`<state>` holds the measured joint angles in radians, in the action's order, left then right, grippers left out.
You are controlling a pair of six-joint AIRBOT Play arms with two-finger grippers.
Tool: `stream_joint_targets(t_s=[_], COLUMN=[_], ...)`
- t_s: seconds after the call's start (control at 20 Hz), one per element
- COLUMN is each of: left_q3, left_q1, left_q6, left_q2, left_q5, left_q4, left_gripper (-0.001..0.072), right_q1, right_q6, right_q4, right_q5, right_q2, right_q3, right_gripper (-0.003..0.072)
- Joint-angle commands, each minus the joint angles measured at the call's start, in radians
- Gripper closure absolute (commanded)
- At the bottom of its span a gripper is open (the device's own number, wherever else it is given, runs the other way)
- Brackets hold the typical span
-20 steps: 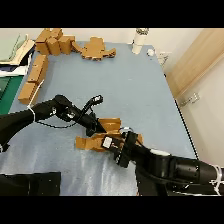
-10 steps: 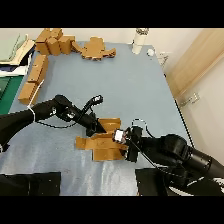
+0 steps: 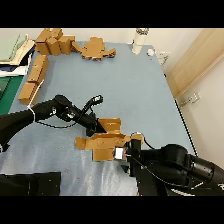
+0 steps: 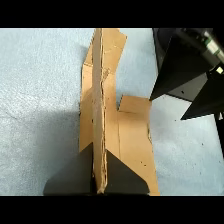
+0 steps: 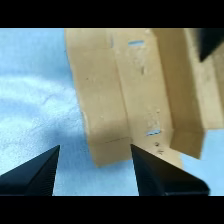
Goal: Fold the box.
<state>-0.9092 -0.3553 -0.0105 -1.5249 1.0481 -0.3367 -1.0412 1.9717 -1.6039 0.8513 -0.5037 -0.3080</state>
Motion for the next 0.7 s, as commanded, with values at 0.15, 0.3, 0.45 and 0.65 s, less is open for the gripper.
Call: stream_joint_targets(t_s=[0.15,0.3,0.45,0.65], left_q3=[0.0,0.0,0.0,0.0], left_q1=[0.0,0.0,0.0,0.0], left_q6=[0.0,0.0,0.0,0.0], left_q2=[0.0,0.0,0.0,0.0], left_q5=[0.0,0.0,0.0,0.0], left_q4=[0.0,0.0,0.0,0.0], left_gripper=[0.0697,0.0697,0.0697,0.0697], right_q1=[-0.113,-0.113,-0.113,-0.113], right_q6=[-0.178,-0.187,-0.287,-0.395], right_q4=[0.211,0.23,0.336,0.457], right_q5=[-0.112,-0.172,-0.216,-0.216], right_q2=[-0.104,-0.189,-0.226,-0.225], right_q3=[0.037,0.037,0.029,0.021], right_gripper=[-0.0019,-0.0019,-0.0019,-0.002])
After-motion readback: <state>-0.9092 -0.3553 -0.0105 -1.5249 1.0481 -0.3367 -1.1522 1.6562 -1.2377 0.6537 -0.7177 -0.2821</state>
